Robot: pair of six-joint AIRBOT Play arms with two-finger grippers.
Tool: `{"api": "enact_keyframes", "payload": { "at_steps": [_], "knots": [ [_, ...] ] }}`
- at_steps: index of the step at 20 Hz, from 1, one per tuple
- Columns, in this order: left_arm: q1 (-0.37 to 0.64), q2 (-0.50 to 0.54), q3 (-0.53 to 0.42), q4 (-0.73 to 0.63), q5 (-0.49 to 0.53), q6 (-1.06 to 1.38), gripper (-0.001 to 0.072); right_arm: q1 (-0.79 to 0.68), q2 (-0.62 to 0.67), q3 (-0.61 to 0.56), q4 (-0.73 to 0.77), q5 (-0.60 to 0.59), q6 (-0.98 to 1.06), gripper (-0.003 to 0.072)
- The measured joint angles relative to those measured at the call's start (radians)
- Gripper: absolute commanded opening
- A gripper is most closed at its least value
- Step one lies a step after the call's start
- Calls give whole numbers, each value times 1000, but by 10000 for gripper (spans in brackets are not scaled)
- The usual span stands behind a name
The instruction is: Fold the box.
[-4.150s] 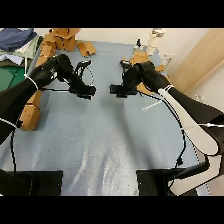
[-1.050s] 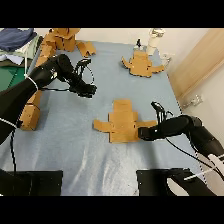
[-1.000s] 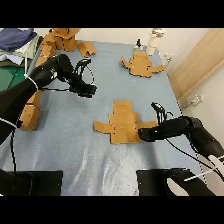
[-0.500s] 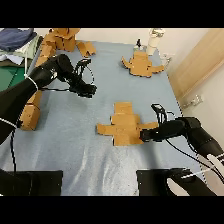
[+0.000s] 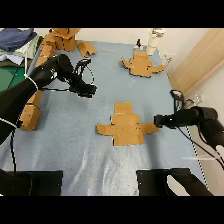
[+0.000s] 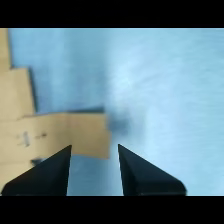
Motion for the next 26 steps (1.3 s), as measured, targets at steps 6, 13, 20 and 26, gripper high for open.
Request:
{"api": "enact_keyframes", "payload": {
  "at_steps": [6,13,20,26],
  "knots": [
    [0,0,0,0,0,0,10,-179,-198,129,136,-19,-205,458],
    [0,0,0,0,0,0,9,-222,-412,270,282,-183,-393,434],
    [0,0,0,0,0,0,10,-226,-453,289,333,-348,-476,402],
    [0,0,0,0,0,0,9,-220,-477,229,388,-372,-508,373]
  ]
}}
